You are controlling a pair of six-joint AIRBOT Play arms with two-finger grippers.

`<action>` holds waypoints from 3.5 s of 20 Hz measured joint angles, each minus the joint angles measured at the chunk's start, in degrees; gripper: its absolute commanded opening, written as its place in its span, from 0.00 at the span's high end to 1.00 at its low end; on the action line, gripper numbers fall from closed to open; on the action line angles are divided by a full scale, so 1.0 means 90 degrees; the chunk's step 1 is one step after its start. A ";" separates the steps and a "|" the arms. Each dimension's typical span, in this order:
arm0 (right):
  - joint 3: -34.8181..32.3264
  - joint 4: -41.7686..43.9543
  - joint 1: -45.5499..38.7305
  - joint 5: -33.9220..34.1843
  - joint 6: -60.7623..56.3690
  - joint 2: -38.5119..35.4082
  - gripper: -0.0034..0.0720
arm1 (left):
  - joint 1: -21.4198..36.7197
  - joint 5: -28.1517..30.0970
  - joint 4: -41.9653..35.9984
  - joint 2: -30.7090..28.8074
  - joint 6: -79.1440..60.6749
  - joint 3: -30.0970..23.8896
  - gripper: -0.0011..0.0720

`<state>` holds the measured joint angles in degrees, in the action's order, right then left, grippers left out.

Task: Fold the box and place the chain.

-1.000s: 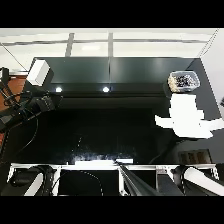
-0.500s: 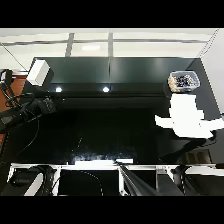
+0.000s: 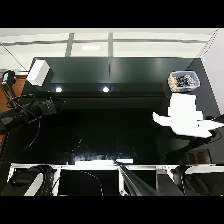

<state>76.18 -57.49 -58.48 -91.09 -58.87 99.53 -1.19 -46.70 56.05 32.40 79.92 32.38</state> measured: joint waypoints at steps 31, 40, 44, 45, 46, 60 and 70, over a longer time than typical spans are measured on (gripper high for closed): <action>-0.5991 0.3667 0.8718 0.6071 0.1134 -0.5666 0.94 | -0.1205 0.0253 -0.0634 0.2047 -0.0044 0.0000 0.02; -0.6071 0.3572 0.9015 0.6246 0.1042 -0.5744 0.94 | -0.0799 -0.1122 -0.3402 0.4439 -0.3060 0.0017 0.02; -0.6071 0.3570 0.9024 0.6193 0.1042 -0.5748 0.94 | -0.0699 -0.2273 -0.4012 0.5408 -0.4585 0.0172 0.16; -0.6071 0.3570 0.9024 0.6183 0.1042 -0.5748 0.94 | -0.0680 -0.2492 -0.4041 0.5578 -0.4867 0.0236 0.22; -0.6071 0.3568 0.9024 0.6176 0.1042 -0.5748 0.94 | -0.0668 -0.2659 -0.4036 0.5697 -0.5095 0.0299 0.23; -0.6042 0.3497 0.8976 0.6113 0.1015 -0.5748 0.08 | -0.0641 -0.3366 -0.2977 0.6016 -0.6183 0.0877 0.95; -0.4379 -0.0141 0.7004 0.4000 0.1030 -0.5748 0.08 | -0.1455 -0.2446 -0.2817 0.5217 -0.7577 0.0925 0.95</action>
<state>36.77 -58.76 4.56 -55.09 -49.60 47.79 -14.28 -68.71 30.70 79.35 11.73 40.71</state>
